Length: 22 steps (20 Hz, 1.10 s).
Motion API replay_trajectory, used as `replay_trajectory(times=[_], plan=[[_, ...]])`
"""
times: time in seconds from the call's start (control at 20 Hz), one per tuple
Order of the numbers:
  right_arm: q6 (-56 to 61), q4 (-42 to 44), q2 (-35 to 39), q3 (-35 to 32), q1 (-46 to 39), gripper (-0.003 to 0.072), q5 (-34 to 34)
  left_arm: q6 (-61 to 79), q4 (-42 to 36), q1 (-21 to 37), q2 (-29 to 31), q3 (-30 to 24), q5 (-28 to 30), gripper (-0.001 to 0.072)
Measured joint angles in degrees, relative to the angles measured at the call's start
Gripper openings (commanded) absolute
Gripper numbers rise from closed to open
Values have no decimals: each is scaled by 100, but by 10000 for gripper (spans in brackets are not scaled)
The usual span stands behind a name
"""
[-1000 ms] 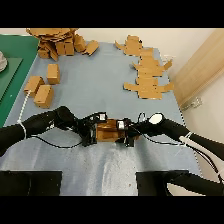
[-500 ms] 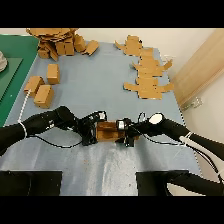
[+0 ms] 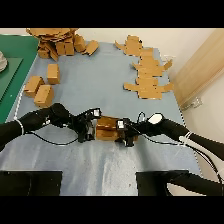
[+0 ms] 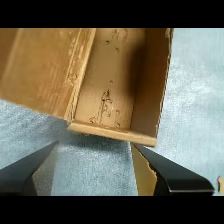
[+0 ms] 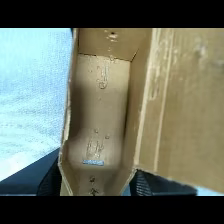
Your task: Fold the box.
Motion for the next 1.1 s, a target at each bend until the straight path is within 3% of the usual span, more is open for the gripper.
replay_trajectory(times=[0.5, 1.1], plan=[[4, -22, 0, 2, 2, 481, 26, 1246, -518, 70, 0, -81, -678, 699], [0, -22, 0, 0, 0, 481, 33, 1307, -588, 129, -20, -81, -560, 699]])
